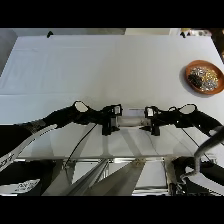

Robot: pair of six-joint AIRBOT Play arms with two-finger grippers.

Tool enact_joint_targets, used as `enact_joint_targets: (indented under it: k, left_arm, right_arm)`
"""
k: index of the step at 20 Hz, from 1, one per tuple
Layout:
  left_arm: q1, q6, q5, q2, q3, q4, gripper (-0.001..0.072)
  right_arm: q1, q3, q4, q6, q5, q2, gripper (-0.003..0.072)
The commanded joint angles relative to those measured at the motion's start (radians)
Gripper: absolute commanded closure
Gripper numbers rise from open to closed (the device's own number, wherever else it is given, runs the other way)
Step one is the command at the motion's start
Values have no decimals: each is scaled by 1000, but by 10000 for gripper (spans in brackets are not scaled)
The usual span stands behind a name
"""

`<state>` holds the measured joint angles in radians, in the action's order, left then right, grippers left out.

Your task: Fold the box and place the chain.

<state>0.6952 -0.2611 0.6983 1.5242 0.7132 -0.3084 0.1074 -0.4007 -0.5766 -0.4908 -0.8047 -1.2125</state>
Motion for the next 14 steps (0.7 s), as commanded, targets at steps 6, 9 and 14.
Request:
enact_joint_targets:
  k: [6, 9, 14]
  left_arm:
    - [1, -3, 1, 0, 0, 0, 573]
    - [1, -3, 1, 0, 0, 1, 573]
    - [1, -3, 1, 0, 0, 1, 573]
  right_arm:
    - [-2, -2, -155, 161, -1, 105, -13]
    - [-2, -2, -383, 363, -56, 200, -9]
    - [-2, -2, -492, 468, -224, 362, 18]
